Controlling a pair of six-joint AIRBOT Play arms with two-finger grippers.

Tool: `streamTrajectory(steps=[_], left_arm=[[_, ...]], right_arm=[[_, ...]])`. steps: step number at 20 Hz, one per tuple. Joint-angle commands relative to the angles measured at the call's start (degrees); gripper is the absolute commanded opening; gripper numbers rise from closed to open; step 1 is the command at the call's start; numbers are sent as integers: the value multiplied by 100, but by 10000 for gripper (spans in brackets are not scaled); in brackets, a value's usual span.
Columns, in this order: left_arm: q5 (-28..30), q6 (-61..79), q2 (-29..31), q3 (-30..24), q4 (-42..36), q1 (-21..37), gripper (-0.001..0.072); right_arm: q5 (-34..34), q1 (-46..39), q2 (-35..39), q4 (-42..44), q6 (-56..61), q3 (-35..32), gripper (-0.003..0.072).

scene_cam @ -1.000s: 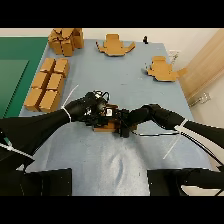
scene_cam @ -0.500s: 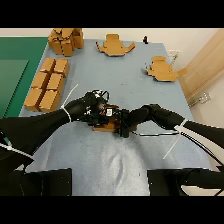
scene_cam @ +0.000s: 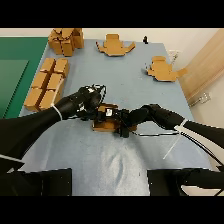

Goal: Fold the box.

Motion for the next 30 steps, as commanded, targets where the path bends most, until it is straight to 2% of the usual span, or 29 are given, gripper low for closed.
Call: streamTrajectory(steps=[1, 4, 5, 6, 8, 9, 12, 13, 14, 17, 19, 20, 22, 28, 30], left_arm=[[44, 1145, 380, -35, -490, 289, 489], [-138, 3154, 844, -136, -1941, 807, 491], [-527, 4111, 1021, -201, -2522, 1058, 622], [-1095, 5198, 1174, -289, -2992, 1329, 654], [-2225, 7425, 1486, -605, -3545, 1978, 654], [-2173, 8238, 1641, -846, -3484, 2332, 654], [-990, 10751, 1657, -1526, -3270, 3110, 656], [-463, 11510, 1537, -1740, -3497, 3261, 692], [-133, 12152, 1362, -1873, -3770, 3359, 693], [26, 13888, 643, -1923, -5077, 3414, 692], [9, 14321, 232, -1921, -5886, 3390, 693], [2, 14397, 48, -1921, -5989, 3353, 693], [15, 14450, -166, -1880, -5928, 3220, 693], [33, 14375, -177, -1615, -5980, 2730, 692], [105, 14161, -179, -1617, -5707, 2559, 693]], right_arm=[[-2, -2, 4, 9, 9, 2, 7], [-4, -4, 4, 9, 9, 2, 7], [-2, -2, 4, 9, 9, 2, 6], [-2, -4, 4, 9, 9, 2, 7], [-2, -2, 4, 11, 9, 2, 7], [-2, -2, 4, 11, 9, 2, 7], [-2, -2, -39, 13, 11, 2, 7], [-4, -2, -55, 15, 44, 2, 7], [-4, -2, -70, 15, 129, 2, 7], [-4, -2, -94, 11, 160, 2, 7], [-4, -2, -94, 11, 160, 2, 7], [-4, -4, -92, 2, 160, 4, 7], [-2, 0, -94, 7, 157, 4, 7], [-9, 0, -94, 7, 160, 4, 7], [-13, 0, -94, 7, 160, 4, 7]])
